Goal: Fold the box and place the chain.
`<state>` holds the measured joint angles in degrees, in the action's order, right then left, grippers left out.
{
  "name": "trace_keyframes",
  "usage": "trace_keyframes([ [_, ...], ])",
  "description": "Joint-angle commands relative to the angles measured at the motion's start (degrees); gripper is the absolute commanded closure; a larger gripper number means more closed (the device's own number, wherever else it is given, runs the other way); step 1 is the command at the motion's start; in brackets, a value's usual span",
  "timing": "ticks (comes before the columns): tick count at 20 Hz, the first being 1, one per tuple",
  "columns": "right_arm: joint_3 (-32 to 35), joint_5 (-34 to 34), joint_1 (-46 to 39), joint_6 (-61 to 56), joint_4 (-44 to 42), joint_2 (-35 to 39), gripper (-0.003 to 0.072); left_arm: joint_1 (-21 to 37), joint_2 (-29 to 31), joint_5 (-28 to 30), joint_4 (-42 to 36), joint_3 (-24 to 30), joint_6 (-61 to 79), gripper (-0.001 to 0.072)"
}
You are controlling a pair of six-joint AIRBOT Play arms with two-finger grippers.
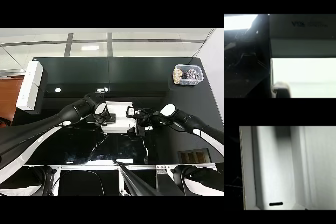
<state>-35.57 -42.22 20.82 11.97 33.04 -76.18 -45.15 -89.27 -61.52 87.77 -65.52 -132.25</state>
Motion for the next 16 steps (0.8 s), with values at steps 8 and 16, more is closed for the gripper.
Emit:
trace_keyframes([
  [8, -0.02, -1.53, -0.17, -1.97, 3.78, 2.93, -0.0001, -0.07, 0.04, -0.22, -0.26, -0.04, 0.04, 0.0686],
  [16, 0.0, -4.28, -0.17, -2.36, 8.2, 7.78, 0.0047, -0.07, 0.04, -1.53, -0.24, -0.04, 0.35, 0.0685],
])
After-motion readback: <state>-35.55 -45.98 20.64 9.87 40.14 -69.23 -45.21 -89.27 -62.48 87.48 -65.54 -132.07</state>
